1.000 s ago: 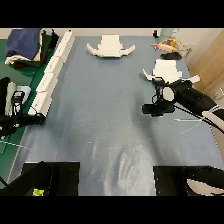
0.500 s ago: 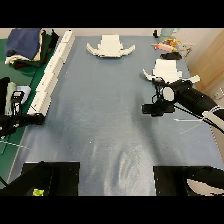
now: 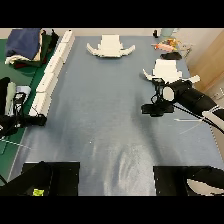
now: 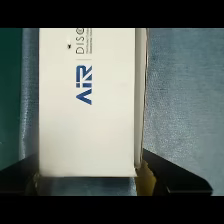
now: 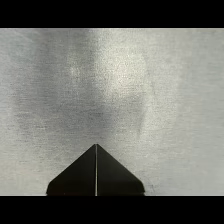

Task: Fold the box.

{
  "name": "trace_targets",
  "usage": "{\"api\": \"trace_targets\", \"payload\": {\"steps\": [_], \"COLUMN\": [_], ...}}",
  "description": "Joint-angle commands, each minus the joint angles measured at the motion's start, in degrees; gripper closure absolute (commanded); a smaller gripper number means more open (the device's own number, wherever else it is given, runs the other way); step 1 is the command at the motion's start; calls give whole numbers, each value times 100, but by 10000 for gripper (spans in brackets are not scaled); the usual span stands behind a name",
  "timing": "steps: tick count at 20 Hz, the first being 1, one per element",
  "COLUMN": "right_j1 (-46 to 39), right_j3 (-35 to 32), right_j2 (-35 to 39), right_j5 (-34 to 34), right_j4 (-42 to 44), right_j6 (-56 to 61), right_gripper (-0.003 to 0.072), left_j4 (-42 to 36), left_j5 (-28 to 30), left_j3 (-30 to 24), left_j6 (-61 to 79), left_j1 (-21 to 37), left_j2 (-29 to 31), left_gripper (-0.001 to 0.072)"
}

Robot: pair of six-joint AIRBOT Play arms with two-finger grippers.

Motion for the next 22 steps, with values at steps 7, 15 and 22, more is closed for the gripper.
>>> {"api": "trace_targets", "payload": {"steps": [7, 15, 22], "right_j1": [4, 4, 4], "right_j3": [0, 2, 9], "right_j2": [0, -2, -2], "right_j5": [20, 17, -96], "right_j4": [24, 367, 992], "right_j6": [-85, -649, -1180], "right_gripper": [681, 682, 682], "left_j4": [1698, 3272, 1296], "left_j5": [-881, -4135, -4621], "left_j3": [70, 173, 1029], "left_j6": [-1469, -2793, -3960], "left_j1": [7, 4, -739], "left_j2": [890, 2470, 2935], "left_gripper": [8, 78, 695]}}
